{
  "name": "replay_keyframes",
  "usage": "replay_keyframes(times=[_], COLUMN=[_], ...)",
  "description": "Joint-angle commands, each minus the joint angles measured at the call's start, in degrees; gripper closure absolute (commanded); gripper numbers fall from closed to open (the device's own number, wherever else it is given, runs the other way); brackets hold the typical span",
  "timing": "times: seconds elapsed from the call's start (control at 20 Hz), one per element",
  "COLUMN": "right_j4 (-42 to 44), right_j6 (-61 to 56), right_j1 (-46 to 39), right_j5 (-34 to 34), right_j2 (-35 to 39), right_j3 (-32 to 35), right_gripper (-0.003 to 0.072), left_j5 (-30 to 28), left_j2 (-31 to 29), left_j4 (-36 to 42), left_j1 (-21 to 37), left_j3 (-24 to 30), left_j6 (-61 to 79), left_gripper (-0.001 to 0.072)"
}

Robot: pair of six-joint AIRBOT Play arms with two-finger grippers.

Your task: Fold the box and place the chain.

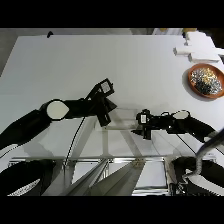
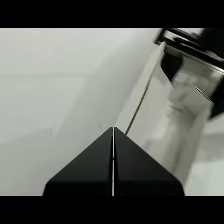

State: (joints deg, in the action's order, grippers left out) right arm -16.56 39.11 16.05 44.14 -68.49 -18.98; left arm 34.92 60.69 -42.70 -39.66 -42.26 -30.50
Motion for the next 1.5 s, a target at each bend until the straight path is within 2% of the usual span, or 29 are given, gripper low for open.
replay_keyframes(times=[0.0, 0.2, 0.5, 0.75, 0.95, 1.2, 1.45], right_j4=[0.0, 0.0, 0.1, 0.0, 0.0, 0.1, 0.0], right_j6=[0.0, 0.0, 0.0, 0.0, 0.0, 0.0, 0.0], right_j1=[0.0, 0.0, 0.0, 0.0, 0.0, 0.0, 0.0], right_j5=[0.0, 0.0, 0.0, 0.0, 0.0, 0.0, 0.0], right_j2=[0.0, 0.0, 0.0, 0.0, 0.0, 0.0, 0.0], right_j3=[0.0, 0.0, 0.0, 0.0, 0.0, 0.0, 0.0], right_gripper=[0.0246, 0.0246, 0.0246, 0.0246, 0.0246, 0.0246, 0.0246], left_j5=[14.9, 14.1, 14.4, 14.8, 14.4, 8.8, 6.2], left_j2=[-2.9, 1.1, 6.9, 7.1, 7.1, 8.2, 8.4], left_j4=[-11.8, -12.7, -12.8, -13.8, -13.9, -11.2, -8.1], left_j1=[2.4, 3.6, 3.7, 6.3, 8.0, 8.2, 8.2], left_j3=[0.5, 4.0, 4.0, 4.1, 4.8, 9.0, 9.1], left_j6=[-10.1, -8.4, -8.2, -7.8, 1.4, 13.0, 20.9], left_gripper=[0.0704, 0.0701, 0.0701, 0.0701, 0.0701, 0.0698, 0.0668])
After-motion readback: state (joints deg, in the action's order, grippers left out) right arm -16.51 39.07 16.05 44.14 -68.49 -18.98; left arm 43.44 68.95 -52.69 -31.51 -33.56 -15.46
